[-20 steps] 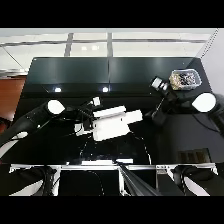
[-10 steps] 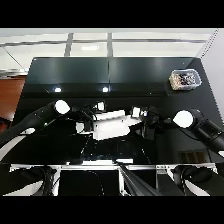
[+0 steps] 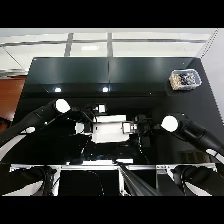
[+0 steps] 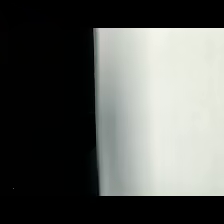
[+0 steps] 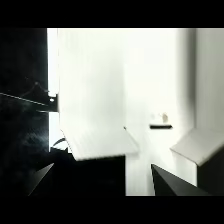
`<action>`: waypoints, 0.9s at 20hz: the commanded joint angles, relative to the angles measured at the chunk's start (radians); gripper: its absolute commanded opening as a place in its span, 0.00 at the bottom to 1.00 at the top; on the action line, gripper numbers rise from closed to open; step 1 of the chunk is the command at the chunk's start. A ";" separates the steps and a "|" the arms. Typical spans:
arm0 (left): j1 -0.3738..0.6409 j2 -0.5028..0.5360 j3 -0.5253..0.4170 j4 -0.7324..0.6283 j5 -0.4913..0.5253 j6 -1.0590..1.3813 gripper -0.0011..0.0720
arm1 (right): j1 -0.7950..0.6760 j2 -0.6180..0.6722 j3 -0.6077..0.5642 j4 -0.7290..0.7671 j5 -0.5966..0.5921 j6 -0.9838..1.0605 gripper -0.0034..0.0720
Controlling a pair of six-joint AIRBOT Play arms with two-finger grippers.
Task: Fold the box and place the chain.
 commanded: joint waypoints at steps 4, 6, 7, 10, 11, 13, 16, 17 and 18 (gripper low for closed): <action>0.000 0.000 0.002 -0.005 -0.015 0.007 0.06 | 0.092 -0.083 0.000 0.080 -0.118 -0.017 0.98; 0.000 0.000 0.002 -0.005 -0.015 0.007 0.05 | 0.101 -0.085 0.001 0.085 -0.174 -0.016 0.98; 0.000 0.000 0.002 -0.005 -0.015 0.007 0.06 | 0.100 -0.085 0.007 0.087 -0.166 -0.016 0.98; 0.000 0.000 0.002 -0.005 -0.016 0.007 0.06 | 0.060 -0.069 0.043 0.076 -0.151 -0.016 0.98; 0.000 0.000 0.002 -0.005 -0.015 0.007 0.06 | 0.043 -0.057 0.056 0.076 -0.150 -0.016 0.98; 0.000 0.000 0.002 -0.005 -0.016 0.007 0.06 | 0.007 -0.039 0.078 0.081 -0.137 -0.016 0.98; 0.000 0.000 0.002 -0.005 -0.016 0.007 0.06 | -0.041 -0.039 0.080 0.101 -0.112 -0.016 0.98; 0.000 0.000 0.002 -0.005 -0.016 0.007 0.05 | -0.053 -0.039 0.080 0.102 -0.113 -0.016 0.98; 0.000 0.000 0.002 -0.005 -0.016 0.007 0.06 | -0.063 -0.039 0.080 0.102 -0.119 -0.016 0.98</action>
